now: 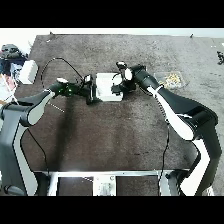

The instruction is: Fold the box and place the chain.

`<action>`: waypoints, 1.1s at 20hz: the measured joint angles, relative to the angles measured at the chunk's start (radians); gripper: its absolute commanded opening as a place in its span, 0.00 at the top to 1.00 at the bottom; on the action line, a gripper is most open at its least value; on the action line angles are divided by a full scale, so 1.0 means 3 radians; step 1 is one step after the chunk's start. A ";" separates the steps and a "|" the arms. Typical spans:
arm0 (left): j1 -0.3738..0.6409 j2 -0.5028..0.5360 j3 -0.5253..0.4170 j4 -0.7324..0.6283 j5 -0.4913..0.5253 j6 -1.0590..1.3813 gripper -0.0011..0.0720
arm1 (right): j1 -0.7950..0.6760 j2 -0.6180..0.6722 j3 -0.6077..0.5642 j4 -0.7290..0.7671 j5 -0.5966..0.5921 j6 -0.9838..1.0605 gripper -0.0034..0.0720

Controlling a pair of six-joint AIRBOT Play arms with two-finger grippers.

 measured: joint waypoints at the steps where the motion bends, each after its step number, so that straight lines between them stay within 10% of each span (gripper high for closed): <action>1: 0.0000 0.0000 0.0000 0.0001 -0.0001 0.0000 0.35 | 0.0009 0.0000 0.0000 -0.0024 -0.0009 0.0064 0.58; 12: -0.0001 0.0000 0.0000 0.0001 -0.0006 0.0000 0.35 | 0.0027 -0.0022 0.0003 -0.0127 0.0072 0.0287 0.58; 22: -0.0001 0.0000 0.0000 0.0000 -0.0003 -0.0001 0.35 | 0.0025 -0.0179 0.0243 -0.0159 0.0338 0.0284 0.85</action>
